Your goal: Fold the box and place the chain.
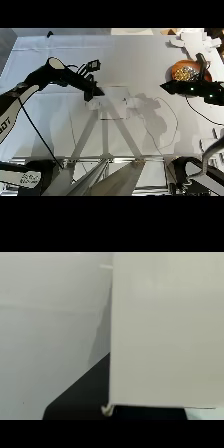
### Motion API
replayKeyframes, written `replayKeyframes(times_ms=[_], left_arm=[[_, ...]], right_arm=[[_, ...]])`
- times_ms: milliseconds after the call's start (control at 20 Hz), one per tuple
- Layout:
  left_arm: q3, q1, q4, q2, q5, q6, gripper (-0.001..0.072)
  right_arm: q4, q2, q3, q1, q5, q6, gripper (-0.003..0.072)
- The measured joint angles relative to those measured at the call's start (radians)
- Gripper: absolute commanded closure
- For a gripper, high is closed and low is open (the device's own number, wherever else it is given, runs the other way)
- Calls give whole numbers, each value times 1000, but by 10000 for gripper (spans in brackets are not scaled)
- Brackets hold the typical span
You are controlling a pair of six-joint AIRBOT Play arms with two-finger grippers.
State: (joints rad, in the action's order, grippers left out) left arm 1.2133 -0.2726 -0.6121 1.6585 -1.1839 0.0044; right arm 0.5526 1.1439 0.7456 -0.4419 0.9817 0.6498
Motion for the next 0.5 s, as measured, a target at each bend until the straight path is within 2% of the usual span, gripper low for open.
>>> replayKeyframes(times_ms=[500], left_arm=[[-1, -37, 14, 72, 81, 188, 710]], right_arm=[[0, 0, 0, 0, 2, 0, 222]])
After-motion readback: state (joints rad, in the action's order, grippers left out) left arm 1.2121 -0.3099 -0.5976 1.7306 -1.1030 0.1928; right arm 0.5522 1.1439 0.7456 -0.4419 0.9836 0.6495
